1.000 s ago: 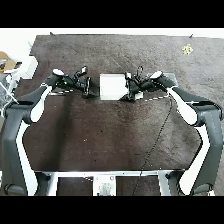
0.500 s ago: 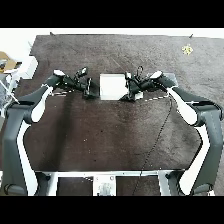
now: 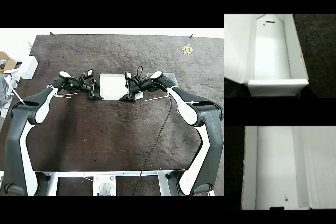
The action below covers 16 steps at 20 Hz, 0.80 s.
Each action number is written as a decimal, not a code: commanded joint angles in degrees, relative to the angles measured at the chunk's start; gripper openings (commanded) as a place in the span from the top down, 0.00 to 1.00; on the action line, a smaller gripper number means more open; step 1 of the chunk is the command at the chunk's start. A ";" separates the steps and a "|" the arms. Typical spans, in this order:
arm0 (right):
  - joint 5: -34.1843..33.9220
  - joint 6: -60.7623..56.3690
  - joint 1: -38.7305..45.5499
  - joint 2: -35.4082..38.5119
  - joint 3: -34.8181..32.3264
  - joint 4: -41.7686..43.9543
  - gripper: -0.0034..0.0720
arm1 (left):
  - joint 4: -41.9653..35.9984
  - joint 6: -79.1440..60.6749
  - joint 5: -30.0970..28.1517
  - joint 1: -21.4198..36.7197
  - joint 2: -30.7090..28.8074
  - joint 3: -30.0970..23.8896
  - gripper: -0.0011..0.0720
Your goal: Fold the box and place the chain.
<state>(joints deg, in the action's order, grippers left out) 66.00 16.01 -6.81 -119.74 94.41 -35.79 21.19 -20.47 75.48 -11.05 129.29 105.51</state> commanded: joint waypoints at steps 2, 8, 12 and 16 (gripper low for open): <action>0.00 0.02 -0.02 -0.02 -0.02 0.00 0.28 | -0.68 0.00 -3.15 -1.18 0.68 0.00 0.00; 0.00 0.02 -0.02 -0.02 -0.02 0.00 0.28 | -0.37 0.00 -3.74 -1.40 0.68 0.00 0.01; 0.02 0.02 -0.04 -0.02 -0.02 0.00 0.28 | -0.28 -0.02 -4.66 -1.84 0.72 0.00 0.01; 0.00 0.02 -0.02 -0.02 -0.02 0.00 0.28 | -0.11 0.02 -4.52 -1.84 0.85 0.00 0.01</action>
